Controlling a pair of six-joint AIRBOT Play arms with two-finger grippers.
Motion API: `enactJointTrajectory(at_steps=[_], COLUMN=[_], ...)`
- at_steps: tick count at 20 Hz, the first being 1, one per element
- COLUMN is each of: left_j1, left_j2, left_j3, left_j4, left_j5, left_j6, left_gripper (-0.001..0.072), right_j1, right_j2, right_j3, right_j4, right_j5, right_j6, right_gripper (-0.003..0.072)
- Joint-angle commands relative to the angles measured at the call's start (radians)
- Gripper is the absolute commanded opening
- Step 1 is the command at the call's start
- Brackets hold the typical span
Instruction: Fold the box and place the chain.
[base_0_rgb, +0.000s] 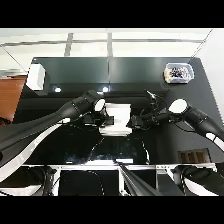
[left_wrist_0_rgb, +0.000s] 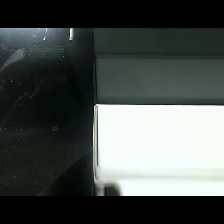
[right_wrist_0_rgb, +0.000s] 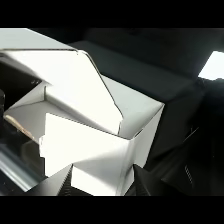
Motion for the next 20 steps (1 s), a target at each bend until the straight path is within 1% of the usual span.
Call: enactJointTrajectory(at_steps=[1, 3, 5, 11, 16, 20], left_j1=[0.0, 0.0, 0.0, 0.0, 0.0, 0.0], left_j2=[0.0, 0.0, 0.0, 0.0, 0.0, 0.0], left_j3=[0.0, 0.0, 0.0, 0.0, 0.0, 0.0], left_j4=[0.0, 0.0, 0.0, 0.0, 0.0, 0.0], left_j5=[0.0, 0.0, 0.0, 0.0, -0.001, -0.001], left_j6=[0.0, 0.0, 0.0, 0.0, 0.0, 0.0], left_gripper=[0.0025, 0.0025, 0.0025, 0.0025, 0.0025, 0.0025], right_j1=[0.048, 0.054, 0.054, 0.055, 0.103, 0.16], right_j2=[-0.001, 0.0, -0.001, -0.005, -0.009, -0.043], right_j3=[0.003, 0.003, 0.003, 0.003, 0.019, 0.084], right_j4=[-0.032, -0.032, -0.032, -0.048, -0.193, -0.286], right_j5=[-0.075, -0.087, -0.087, -0.088, -0.089, -0.086], right_j6=[0.068, 0.08, 0.095, 0.142, 0.248, 0.342], right_gripper=[0.0428, 0.0428, 0.0355, 0.0347, 0.0347, 0.0347])
